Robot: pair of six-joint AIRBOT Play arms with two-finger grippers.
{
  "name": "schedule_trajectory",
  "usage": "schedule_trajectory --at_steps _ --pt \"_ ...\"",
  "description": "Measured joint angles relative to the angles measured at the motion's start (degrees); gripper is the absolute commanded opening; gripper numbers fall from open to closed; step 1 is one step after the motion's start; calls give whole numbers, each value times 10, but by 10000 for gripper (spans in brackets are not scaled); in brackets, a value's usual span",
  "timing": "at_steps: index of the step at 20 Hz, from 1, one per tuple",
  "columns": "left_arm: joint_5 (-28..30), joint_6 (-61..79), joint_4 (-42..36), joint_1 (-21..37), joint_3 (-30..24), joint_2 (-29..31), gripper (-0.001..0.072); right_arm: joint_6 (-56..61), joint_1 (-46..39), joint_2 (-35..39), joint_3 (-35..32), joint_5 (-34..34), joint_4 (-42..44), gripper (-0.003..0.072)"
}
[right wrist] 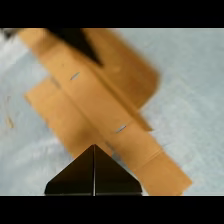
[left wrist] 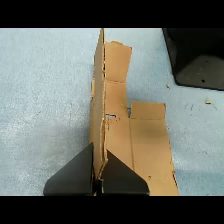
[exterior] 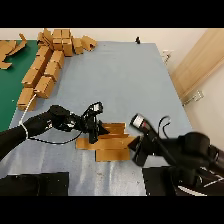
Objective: Fold the box.
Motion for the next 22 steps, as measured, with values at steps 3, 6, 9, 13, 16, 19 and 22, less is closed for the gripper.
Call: schedule_trajectory --at_steps 3,6,9,13,16,19,22 --pt "0 0 0 0 0 0 13 97 168 4 -24 -21 -123 3" --pt "0 0 0 0 0 0 13 188 312 1 -63 -31 -237 367" --pt "0 0 0 0 0 0 13 233 386 -17 -96 -18 -324 505" --pt "0 0 0 0 0 0 13 257 417 -51 -112 12 -401 505" --pt "0 0 0 0 0 0 13 267 424 -85 -116 31 -434 505" --pt "0 0 0 0 0 0 13 274 426 -124 -118 40 -460 504" --pt "0 0 0 0 0 0 13 297 428 -160 -118 45 -492 504"
